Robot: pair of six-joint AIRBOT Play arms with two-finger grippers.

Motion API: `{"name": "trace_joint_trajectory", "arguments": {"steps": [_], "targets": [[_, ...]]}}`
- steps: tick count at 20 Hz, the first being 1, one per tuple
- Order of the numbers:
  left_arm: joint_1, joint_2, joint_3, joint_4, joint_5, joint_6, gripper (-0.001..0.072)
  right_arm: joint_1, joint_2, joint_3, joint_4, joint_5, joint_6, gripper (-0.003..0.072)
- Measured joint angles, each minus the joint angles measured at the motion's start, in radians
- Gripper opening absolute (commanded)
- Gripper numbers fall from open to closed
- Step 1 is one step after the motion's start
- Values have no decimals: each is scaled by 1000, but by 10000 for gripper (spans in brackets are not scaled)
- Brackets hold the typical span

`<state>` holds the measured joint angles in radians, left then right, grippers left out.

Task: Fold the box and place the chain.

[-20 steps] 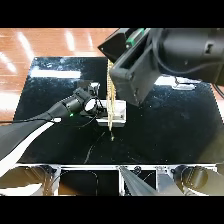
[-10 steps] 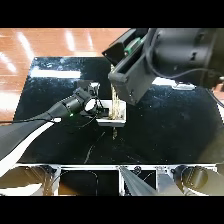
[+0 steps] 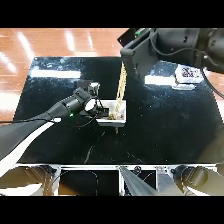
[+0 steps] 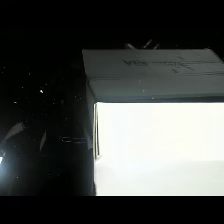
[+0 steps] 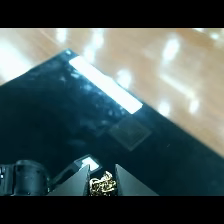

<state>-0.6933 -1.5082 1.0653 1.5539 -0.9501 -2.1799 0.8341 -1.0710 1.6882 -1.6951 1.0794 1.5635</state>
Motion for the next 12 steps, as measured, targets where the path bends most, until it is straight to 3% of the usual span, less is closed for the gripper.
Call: {"name": "trace_joint_trajectory", "arguments": {"steps": [7,12], "targets": [[0,0,0,0,0,0,21,-27,-19,-175,83,-51,0,30],[0,0,0,0,0,0,21,-45,-59,-228,98,-79,0,30]]}}
